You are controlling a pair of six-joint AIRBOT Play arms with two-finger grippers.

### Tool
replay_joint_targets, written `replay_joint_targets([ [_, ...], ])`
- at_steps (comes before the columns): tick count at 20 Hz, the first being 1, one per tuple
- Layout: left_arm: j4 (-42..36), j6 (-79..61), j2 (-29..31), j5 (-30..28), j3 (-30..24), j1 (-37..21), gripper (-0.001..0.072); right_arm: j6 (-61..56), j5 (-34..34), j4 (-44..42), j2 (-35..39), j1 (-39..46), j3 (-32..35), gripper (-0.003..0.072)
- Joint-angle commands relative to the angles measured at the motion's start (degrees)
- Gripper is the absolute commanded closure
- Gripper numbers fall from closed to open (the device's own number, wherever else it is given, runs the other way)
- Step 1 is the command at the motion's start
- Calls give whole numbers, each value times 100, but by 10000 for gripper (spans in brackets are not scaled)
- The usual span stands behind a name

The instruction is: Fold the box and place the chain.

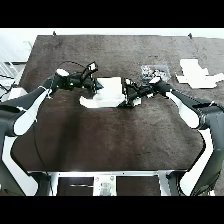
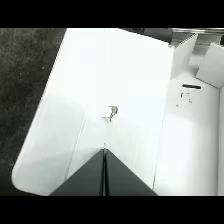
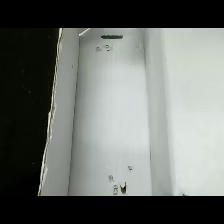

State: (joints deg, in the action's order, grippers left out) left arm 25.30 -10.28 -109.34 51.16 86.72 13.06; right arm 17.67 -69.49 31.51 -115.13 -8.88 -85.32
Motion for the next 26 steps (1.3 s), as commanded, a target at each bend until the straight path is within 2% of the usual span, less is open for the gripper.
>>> replay_joint_targets([
  [1,24,37,-175,-15,22,0,695,0,0,4,0,-2,2,99],
  [7,20,44,-179,83,162,-13,691,0,0,4,0,-2,2,100],
  [12,94,188,153,1027,400,-264,689,0,0,2,0,-2,2,100],
  [13,286,188,249,1263,398,-348,655,0,0,2,0,-2,2,99],
  [15,898,376,376,1519,398,-442,-11,0,0,4,0,-2,2,99],
  [18,2135,898,439,1921,398,-391,0,0,0,4,0,-2,2,99],
  [20,2719,1263,398,1932,385,-278,1,0,-2,4,0,-2,2,99],
  [26,2857,1325,385,1832,380,-175,1,0,0,2,0,-2,2,99],
])
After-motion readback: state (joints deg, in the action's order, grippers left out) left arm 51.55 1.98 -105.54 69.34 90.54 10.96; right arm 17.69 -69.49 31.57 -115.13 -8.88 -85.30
